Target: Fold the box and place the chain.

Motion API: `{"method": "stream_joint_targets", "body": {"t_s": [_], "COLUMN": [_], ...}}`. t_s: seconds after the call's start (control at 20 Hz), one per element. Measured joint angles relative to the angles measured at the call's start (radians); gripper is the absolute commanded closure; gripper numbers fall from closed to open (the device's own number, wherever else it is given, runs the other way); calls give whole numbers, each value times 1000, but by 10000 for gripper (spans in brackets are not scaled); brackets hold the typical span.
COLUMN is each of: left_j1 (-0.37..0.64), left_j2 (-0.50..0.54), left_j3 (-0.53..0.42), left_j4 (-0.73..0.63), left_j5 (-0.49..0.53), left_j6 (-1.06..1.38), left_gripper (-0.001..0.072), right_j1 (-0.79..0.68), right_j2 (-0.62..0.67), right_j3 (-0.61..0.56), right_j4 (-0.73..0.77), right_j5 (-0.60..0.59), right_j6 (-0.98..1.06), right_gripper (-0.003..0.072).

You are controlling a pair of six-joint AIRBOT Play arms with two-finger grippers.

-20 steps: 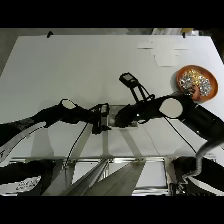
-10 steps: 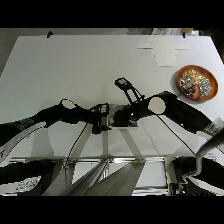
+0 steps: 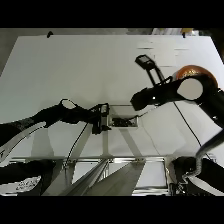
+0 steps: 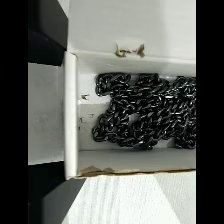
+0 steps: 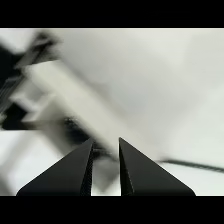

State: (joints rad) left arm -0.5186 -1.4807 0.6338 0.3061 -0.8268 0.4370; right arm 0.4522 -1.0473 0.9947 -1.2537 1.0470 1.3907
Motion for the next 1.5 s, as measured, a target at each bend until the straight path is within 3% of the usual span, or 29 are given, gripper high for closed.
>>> {"method": "stream_joint_targets", "body": {"t_s": [0.15, 0.2, 0.3, 0.35, 0.75, 1.3, 1.5], "left_j1": [0, 0, 0, 0, 0, 0, 0], "left_j2": [0, 0, 0, 0, 0, 0, 0], "left_j3": [0, 0, 0, 0, 0, 0, 0], "left_j4": [0, 0, 0, 0, 0, 0, 0], "left_j5": [0, 0, 0, 0, 0, 0, 0], "left_j6": [0, 0, 0, 0, 0, 0, 0], "left_gripper": [488, 488, 488, 488, 488, 488, 488], "right_j1": [-79, -102, -138, -153, -186, -188, -188], "right_j2": [-22, -38, -74, -95, -229, -277, -298], "right_j3": [-2, -10, -35, -51, -144, -158, -159], "right_j4": [-135, -167, -209, -223, -262, -269, -269], "right_j5": [41, 49, 56, 53, -8, -78, -85], "right_j6": [32, 51, 90, 115, 255, 315, 340], "right_gripper": [526, 495, 342, 336, 339, 345, 410]}}
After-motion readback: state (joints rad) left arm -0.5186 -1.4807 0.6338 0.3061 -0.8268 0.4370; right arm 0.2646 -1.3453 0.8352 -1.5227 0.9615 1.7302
